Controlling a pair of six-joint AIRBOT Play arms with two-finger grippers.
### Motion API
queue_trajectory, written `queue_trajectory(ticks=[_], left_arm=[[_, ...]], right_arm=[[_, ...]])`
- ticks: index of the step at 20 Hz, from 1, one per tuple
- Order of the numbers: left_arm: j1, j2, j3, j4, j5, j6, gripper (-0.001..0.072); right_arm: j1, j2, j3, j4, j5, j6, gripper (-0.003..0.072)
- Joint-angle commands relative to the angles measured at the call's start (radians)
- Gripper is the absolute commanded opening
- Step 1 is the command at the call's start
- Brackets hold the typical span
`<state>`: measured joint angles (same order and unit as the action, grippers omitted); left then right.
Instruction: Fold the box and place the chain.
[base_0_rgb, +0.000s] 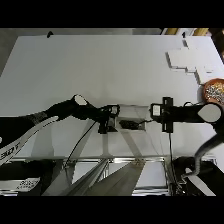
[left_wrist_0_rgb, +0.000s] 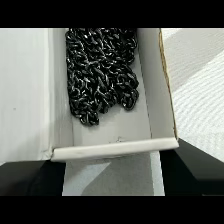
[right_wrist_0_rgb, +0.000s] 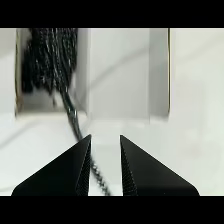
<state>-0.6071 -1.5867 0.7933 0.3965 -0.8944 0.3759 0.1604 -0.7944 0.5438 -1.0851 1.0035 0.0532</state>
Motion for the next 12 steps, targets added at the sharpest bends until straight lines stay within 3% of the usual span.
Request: queue_trajectory(ticks=[1, 5, 12], left_arm=[[0.001, 0.0, 0.001, 0.0, 0.0, 0.0, 0.0034], [0.001, 0.0, 0.001, 0.0, 0.0, 0.0, 0.0034], [0.001, 0.001, 0.001, 0.0, 0.0, 0.0, 0.0034]], right_arm=[[-0.149, -0.048, -0.035, -0.039, 0.062, -0.045, 0.0203], [-0.153, -0.127, -0.1, -0.01, -0.027, -0.164, 0.0202], [-0.153, -0.23, -0.102, -0.003, -0.183, -0.237, 0.0201]])
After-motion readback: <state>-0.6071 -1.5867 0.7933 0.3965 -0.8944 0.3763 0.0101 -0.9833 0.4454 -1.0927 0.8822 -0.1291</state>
